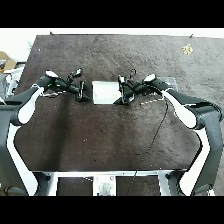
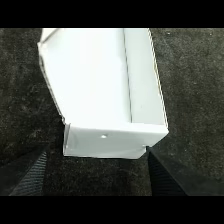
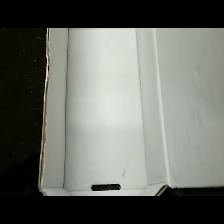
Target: Fold the box and place the chain.
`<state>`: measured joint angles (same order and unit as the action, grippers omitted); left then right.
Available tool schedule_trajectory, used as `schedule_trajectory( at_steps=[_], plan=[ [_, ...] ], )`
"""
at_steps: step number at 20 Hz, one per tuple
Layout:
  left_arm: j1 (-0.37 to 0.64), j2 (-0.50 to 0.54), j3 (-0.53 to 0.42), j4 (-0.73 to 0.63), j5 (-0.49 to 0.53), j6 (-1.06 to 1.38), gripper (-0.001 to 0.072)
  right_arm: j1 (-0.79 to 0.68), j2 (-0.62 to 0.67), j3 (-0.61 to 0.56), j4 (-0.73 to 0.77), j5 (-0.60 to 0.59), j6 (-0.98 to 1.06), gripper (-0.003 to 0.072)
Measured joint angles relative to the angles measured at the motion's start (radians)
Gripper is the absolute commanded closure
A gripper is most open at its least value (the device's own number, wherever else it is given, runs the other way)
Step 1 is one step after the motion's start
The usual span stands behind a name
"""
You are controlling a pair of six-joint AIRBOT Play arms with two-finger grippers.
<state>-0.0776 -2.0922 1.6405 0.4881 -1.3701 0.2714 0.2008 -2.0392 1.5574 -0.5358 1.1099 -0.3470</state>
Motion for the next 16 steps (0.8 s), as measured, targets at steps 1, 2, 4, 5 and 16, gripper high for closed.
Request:
schedule_trajectory(
  at_steps=[1, 2, 4, 5, 16],
  plan=[
    [-0.001, 0.0, 0.0, 0.0, 0.001, -0.002, -0.0001, 0.0, 0.0, 0.0, 0.0, 0.0, 0.0, 0.0219],
    [-0.002, 0.0, 0.0, 0.0, 0.002, -0.004, -0.0001, 0.0, 0.0, 0.0, 0.0, 0.0, 0.0, 0.0219],
    [-0.002, 0.0, 0.0, 0.0, 0.004, -0.008, -0.0001, 0.0, 0.0, 0.0, 0.0, 0.0, 0.0, 0.0219],
    [-0.002, 0.0, 0.0, -0.002, 0.005, -0.008, -0.0001, 0.0, 0.0, 0.0, 0.0, 0.0, 0.0, 0.0219],
    [-0.002, 0.0, 0.0, -0.04, 0.022, 0.034, -0.0002, 0.0, 0.0, 0.0, 0.0, -0.001, 0.0, 0.0219]
  ],
)
